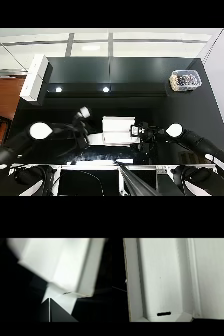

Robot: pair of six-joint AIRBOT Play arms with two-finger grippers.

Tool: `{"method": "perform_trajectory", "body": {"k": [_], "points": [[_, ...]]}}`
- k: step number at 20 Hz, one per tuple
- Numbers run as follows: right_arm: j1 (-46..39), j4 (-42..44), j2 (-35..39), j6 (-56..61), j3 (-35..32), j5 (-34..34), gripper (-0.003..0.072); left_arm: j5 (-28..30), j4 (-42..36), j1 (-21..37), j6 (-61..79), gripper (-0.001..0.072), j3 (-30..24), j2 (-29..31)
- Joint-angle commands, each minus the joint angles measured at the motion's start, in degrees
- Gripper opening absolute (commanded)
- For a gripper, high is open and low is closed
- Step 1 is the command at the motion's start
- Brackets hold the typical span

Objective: Fold the box and place the chain.

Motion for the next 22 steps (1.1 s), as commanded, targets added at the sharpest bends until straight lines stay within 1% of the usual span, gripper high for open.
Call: {"method": "perform_trajectory", "body": {"k": [1, 2, 4, 5, 6, 7, 9, 11, 13, 14, 19, 20, 22], "points": [[0.04, 0.0, -0.02, 0.0, 0.0, 0.04, 0.0334, -7.54, 8.07, 14.25, -35.54, 0.0027, 0.04, 6.43], [0.04, 0.0, -0.02, 0.0, 0.0, 0.04, 0.0334, -11.61, 9.16, 19.85, -42.69, 0.0027, 0.0, 6.43], [0.04, 0.0, -0.02, 0.0, 0.0, 0.04, 0.0334, -18.99, 10.21, 28.7, -43.91, 0.0026, -0.72, 5.88], [0.04, 0.0, -0.02, 0.0, 0.0, 0.04, 0.0334, -21.81, 10.19, 31.58, -44.15, 0.0026, -1.99, 5.51], [0.04, 0.0, -0.02, 0.0, 0.0, 0.04, 0.0334, -24.24, 9.92, 33.75, -45.68, 0.0025, -3.72, 4.74], [0.04, 0.0, -0.02, 0.0, 0.0, 0.04, 0.0334, -25.16, 9.29, 34.84, -48.39, 0.0026, -5.31, 3.69], [0.04, 0.0, -0.02, 0.0, 0.0, 0.04, 0.0334, -24.0, 4.24, 34.99, -49.83, 0.0026, -8.68, 0.9], [0.04, 0.0, -0.02, 0.0, 0.0, 0.04, 0.0334, -22.03, -2.71, 33.81, -44.76, 0.0027, -10.88, -2.45], [0.04, 0.0, -0.02, 0.0, 0.0, 0.04, 0.0334, -20.85, -6.19, 30.77, -42.14, 0.0025, -10.91, -6.03], [0.04, 0.0, -0.02, 0.0, 0.0, 0.04, 0.0334, -19.45, -7.48, 28.94, -42.16, 0.0025, -10.91, -7.23], [0.04, 0.0, -0.02, 0.0, 0.0, 0.02, 0.0334, -8.61, -14.64, 17.05, -41.55, 0.0025, -10.45, -11.61], [0.04, 0.0, -0.02, 0.02, 0.0, 0.02, 0.0334, -7.32, -14.73, 14.97, -40.76, 0.0025, -10.01, -12.02], [0.04, 0.0, -0.02, 0.11, 0.0, -0.11, 0.0334, -6.49, -14.71, 11.76, -40.59, 0.0028, -9.14, -12.72]]}}
